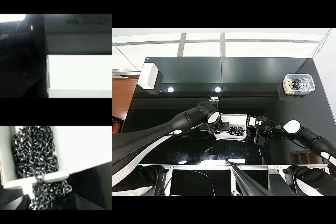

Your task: Fold the box and place the chain.

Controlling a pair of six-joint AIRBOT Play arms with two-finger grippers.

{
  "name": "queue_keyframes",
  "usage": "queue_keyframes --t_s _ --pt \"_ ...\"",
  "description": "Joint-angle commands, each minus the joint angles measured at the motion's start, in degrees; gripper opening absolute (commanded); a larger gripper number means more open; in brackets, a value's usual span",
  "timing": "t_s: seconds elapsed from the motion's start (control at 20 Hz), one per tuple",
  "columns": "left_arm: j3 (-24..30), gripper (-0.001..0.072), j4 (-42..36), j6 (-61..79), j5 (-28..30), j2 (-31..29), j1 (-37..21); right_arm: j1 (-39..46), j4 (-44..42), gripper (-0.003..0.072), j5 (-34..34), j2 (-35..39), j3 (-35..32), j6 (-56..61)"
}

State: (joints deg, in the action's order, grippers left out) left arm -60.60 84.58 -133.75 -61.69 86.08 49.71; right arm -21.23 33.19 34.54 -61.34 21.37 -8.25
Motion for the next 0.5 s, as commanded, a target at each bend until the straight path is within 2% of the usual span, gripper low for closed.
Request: queue_keyframes --t_s 0.0,0.05,0.1,0.15,0.2,0.25,0.45 --pt "0.0 0.0029 0.0 0.0 0.1 0.0 0.0 -0.3 -2.5 0.0699 -1.8 -1.4 -0.1 -4.4" --pt "0.0 0.0029 0.0 0.0 0.1 0.0 0.0 -0.3 -2.5 0.0610 -1.8 -1.4 -0.1 -4.4" --pt "0.0 0.0029 0.0 0.0 0.1 0.0 0.0 -0.3 -2.5 0.0455 -1.8 -1.4 -0.1 -4.2" --pt "0.0 0.0029 0.0 0.0 0.1 0.0 0.0 -0.2 -2.5 0.0406 -2.3 -1.4 -0.1 -3.1" --pt "0.0 0.0029 0.0 0.0 0.1 0.0 0.0 -0.2 -2.5 0.0143 -2.5 -1.4 -0.1 -1.7" --pt "0.0 0.0029 0.0 0.0 0.1 0.0 0.0 -0.2 -2.5 0.0015 -2.5 -1.4 -0.1 -0.3" --pt "0.0 0.0029 0.0 0.0 0.1 0.0 0.0 1.8 -0.7 0.0011 -2.3 2.7 0.1 10.3"
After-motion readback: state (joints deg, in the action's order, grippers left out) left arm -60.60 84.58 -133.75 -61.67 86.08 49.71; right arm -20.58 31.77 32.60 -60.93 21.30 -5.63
